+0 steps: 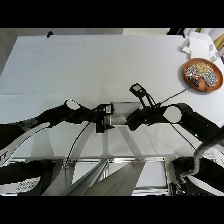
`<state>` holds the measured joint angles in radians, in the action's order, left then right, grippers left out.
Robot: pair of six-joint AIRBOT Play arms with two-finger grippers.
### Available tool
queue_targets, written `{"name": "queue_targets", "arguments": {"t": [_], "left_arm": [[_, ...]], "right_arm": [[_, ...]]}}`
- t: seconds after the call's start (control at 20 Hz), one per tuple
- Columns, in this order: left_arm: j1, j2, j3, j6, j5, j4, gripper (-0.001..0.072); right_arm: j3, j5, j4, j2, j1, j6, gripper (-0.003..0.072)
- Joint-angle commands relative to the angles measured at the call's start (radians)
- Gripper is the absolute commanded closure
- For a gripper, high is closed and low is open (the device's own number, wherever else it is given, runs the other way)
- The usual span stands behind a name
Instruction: Fold the box and place the chain.
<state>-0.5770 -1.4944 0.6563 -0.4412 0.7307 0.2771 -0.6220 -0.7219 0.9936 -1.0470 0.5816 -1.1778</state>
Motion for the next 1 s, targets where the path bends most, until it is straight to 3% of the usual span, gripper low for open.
{"name": "queue_targets", "arguments": {"t": [0.0, 0.05, 0.2, 0.4, 0.6, 0.75, 0.95], "left_arm": [[0.000, 0.001, 0.000, 0.000, 0.000, 0.000, 0.0390], [0.000, 0.001, 0.000, 0.000, 0.000, 0.000, 0.0390], [0.000, 0.001, 0.000, 0.000, 0.000, 0.000, 0.0390], [0.000, 0.001, 0.000, 0.000, 0.000, 0.000, 0.0390], [0.000, 0.001, 0.000, 0.000, 0.000, 0.000, 0.0390], [0.000, 0.001, 0.000, 0.000, 0.000, 0.000, 0.0390], [0.000, 0.001, 0.000, 0.000, 0.000, 0.000, 0.0390]], "right_arm": [[0.003, 0.064, -0.003, -0.039, 0.016, -0.031, 0.0669], [0.003, 0.082, -0.003, -0.042, 0.016, -0.047, 0.0661], [0.003, 0.091, -0.003, -0.042, 0.016, -0.053, 0.0505], [0.003, 0.090, -0.003, -0.035, 0.015, -0.053, 0.0505], [0.000, 0.057, 0.004, 0.066, -0.013, -0.053, 0.0508], [-0.008, -0.093, 0.053, 0.180, -0.109, -0.069, 0.0508], [-0.078, -0.336, 0.245, 0.302, -0.369, -0.185, 0.0507]]}}
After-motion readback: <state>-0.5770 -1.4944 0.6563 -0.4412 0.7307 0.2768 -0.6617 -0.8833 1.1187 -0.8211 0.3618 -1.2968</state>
